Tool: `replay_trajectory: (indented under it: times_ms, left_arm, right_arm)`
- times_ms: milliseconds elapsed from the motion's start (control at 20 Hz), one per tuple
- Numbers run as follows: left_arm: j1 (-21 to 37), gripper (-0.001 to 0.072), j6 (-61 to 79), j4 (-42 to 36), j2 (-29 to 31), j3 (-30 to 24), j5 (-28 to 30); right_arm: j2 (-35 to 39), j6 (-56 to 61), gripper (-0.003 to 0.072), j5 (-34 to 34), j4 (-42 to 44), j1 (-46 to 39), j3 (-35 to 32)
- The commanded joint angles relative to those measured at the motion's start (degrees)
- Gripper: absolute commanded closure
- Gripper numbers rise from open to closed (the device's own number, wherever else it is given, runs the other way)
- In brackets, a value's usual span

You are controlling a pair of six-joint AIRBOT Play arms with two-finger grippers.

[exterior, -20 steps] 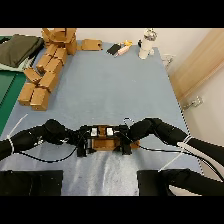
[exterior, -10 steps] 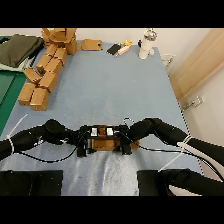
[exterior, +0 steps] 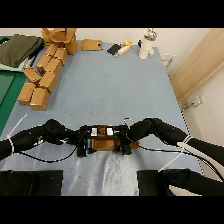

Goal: Fold the box.

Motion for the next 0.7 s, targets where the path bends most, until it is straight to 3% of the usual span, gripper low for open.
replay_trajectory:
  times_ms: [0, 50, 400, 650]
  left_arm:
    - [-0.02, 0.0193, 0.0, 0.0, 0.0, 0.02, -0.07]
    - [-0.02, 0.0193, 0.0, 0.0, 0.0, 0.02, -0.07]
    - [-0.02, 0.0193, 0.0, 0.0, 0.0, 0.02, -0.09]
    - [-0.02, 0.0193, 0.0, 0.0, 0.0, 0.02, -0.09]
  right_arm:
    - [0.02, 0.0, 0.0158, 0.07, 0.04, 0.0, 0.04]
    - [0.04, 0.09, -0.003, 0.0, 0.0, -0.02, 0.04]
    - [2.86, 5.66, -0.0034, -4.17, -2.93, -0.26, 0.09]
    - [7.26, 12.52, -0.0033, -11.34, -9.09, -0.26, 0.11]
